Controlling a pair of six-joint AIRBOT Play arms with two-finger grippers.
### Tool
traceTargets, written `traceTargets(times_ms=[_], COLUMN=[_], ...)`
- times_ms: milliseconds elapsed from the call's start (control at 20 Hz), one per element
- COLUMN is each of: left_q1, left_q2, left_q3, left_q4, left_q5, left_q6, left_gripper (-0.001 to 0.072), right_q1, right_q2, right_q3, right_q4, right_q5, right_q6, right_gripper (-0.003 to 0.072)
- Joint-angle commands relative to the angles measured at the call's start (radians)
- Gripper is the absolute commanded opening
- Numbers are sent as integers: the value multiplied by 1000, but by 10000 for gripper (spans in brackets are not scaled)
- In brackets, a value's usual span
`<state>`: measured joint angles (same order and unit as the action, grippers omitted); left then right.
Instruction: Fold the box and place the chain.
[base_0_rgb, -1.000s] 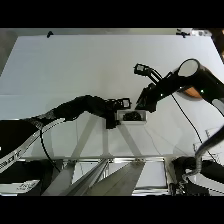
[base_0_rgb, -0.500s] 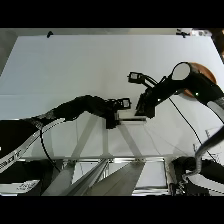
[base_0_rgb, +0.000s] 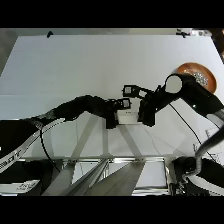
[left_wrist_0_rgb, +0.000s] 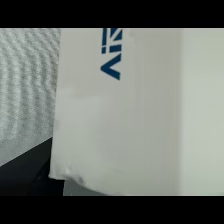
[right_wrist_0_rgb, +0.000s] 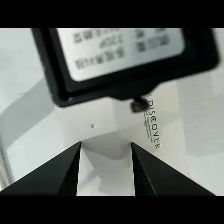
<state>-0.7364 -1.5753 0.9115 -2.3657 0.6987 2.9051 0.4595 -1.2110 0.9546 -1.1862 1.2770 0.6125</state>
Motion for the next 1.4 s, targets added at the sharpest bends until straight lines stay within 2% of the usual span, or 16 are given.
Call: traceTargets(times_ms=[0, 400, 1150, 1250, 1350], left_q1=[-1, -1, -1, -1, -1], left_q2=[1, 0, 1, 0, 1], left_q3=[0, 0, 0, 0, 0], left_q4=[0, 0, 0, 0, 0], left_q5=[0, 0, 0, 0, 0], left_q6=[0, 0, 0, 0, 0], left_gripper=[316, 316, 316, 316, 316], right_q1=[41, 52, 51, 51, 51], right_q2=[38, 41, 97, 96, 96], right_q3=[-58, -74, -74, -82, -105], right_q4=[-74, -94, -116, -116, -117], right_q5=[-117, -224, -257, -285, -305], right_q6=[51, 108, 125, 152, 166], right_gripper=[345, 334, 330, 292, 290])
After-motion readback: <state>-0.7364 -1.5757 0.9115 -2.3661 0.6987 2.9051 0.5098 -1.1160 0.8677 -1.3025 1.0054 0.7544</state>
